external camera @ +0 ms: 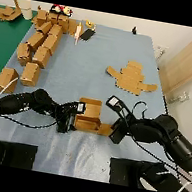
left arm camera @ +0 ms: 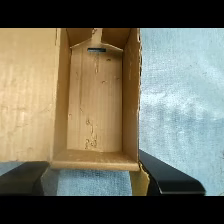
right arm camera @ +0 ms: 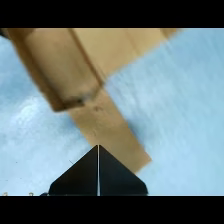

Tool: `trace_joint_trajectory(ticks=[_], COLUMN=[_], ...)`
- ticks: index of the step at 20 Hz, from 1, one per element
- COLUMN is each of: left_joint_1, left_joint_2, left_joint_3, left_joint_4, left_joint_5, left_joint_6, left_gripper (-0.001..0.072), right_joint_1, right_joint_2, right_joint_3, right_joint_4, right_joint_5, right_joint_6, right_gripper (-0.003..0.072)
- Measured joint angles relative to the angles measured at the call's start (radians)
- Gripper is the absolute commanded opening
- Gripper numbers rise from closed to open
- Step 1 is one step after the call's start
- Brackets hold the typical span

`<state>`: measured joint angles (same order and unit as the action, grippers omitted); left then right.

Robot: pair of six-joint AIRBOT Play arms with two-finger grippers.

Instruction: Fold the box.

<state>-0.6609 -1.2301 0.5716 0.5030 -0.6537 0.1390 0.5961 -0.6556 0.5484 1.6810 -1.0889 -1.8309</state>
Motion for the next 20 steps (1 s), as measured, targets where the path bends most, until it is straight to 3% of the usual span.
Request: trace_joint_trajectory(ticks=[4, 7, 13, 20], left_joint_1=[0.0, 0.0, 0.0, 0.0], left_joint_2=[0.0, 0.0, 0.0, 0.0], left_joint_3=[0.0, 0.0, 0.0, 0.0], left_joint_4=[0.001, 0.001, 0.001, 0.001], left_joint_5=[-0.002, -0.002, -0.002, -0.002], left_joint_6=[0.001, 0.002, 0.002, 0.002], left_gripper=[0.0504, 0.0505, 0.0505, 0.0504], right_joint_1=[-0.092, -0.25, -0.529, -0.6], right_joint_2=[0.045, 0.053, 0.054, -0.03], right_joint_3=[-0.008, -0.038, -0.139, -0.203], right_joint_4=[-0.142, -0.119, 0.068, 0.288], right_joint_5=[-0.067, -0.065, -0.01, 0.075], right_joint_6=[0.373, 0.488, 0.46, 0.338], right_gripper=[0.0001, 0.0001, 0.0001, 0.0001])
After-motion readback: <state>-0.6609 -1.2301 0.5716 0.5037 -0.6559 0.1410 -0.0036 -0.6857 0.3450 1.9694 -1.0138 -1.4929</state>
